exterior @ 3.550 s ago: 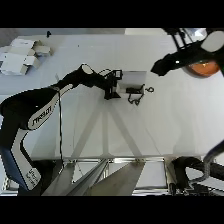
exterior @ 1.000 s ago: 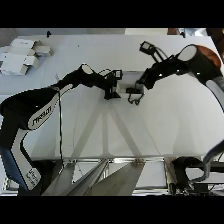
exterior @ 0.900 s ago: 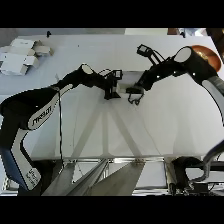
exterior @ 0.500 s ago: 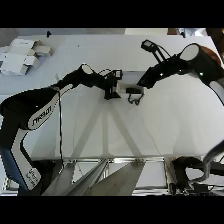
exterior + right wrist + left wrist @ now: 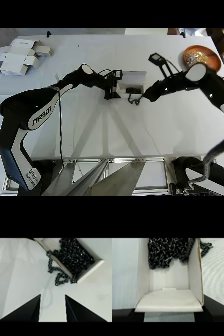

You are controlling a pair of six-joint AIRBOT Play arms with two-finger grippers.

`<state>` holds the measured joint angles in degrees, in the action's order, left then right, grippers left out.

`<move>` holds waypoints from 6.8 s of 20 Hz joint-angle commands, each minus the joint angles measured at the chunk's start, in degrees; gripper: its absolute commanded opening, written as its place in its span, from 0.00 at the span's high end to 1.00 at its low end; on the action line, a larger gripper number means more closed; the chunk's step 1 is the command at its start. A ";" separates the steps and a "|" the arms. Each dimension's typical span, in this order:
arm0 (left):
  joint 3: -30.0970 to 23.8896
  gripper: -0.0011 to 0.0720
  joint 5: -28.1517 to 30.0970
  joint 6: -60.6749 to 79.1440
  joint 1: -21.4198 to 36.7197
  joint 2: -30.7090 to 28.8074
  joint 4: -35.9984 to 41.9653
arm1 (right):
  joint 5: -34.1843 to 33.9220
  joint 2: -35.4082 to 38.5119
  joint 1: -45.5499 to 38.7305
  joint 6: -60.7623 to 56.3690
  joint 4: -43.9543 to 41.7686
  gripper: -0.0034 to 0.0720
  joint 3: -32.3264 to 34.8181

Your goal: Fold the box and place the chain.

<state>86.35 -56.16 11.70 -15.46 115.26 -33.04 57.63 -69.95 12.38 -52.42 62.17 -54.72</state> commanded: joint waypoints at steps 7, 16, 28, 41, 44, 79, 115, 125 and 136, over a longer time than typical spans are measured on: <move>0.02 0.41 0.02 0.02 0.02 -0.04 -0.02 | -9.22 -9.29 9.07 -14.67 6.82 0.43 2.71; 0.02 0.41 0.02 0.00 0.02 -0.04 -0.02 | -14.36 -14.69 9.09 -22.43 11.06 0.43 2.71; 0.02 0.41 0.02 0.00 0.02 -0.04 -0.02 | -7.67 -1.07 9.09 -18.84 10.99 0.93 2.67; 0.02 0.41 0.02 0.00 0.02 -0.04 -0.02 | -23.87 4.09 8.22 -14.67 11.32 0.93 -1.22; 0.02 0.41 0.02 0.00 0.02 -0.04 -0.02 | -23.61 -1.14 7.85 -14.58 12.00 0.93 -1.22; 0.02 0.41 0.02 0.00 0.02 -0.04 -0.02 | -6.97 -6.16 8.46 -2.58 5.07 0.73 -0.50; 0.02 0.41 0.02 0.00 0.02 -0.04 -0.02 | -22.58 -8.61 -6.21 -2.49 -4.07 0.72 -15.39; 0.02 0.41 0.02 0.00 0.00 -0.04 -0.02 | 1.70 -24.15 -5.46 18.95 -20.24 0.72 -22.21; 0.02 0.41 0.00 0.02 0.02 -0.04 -0.02 | 14.91 -20.28 -4.17 36.04 -16.17 0.50 -22.47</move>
<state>86.35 -56.14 11.70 -15.46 115.26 -33.04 70.32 -91.29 7.62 -20.53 43.20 -77.14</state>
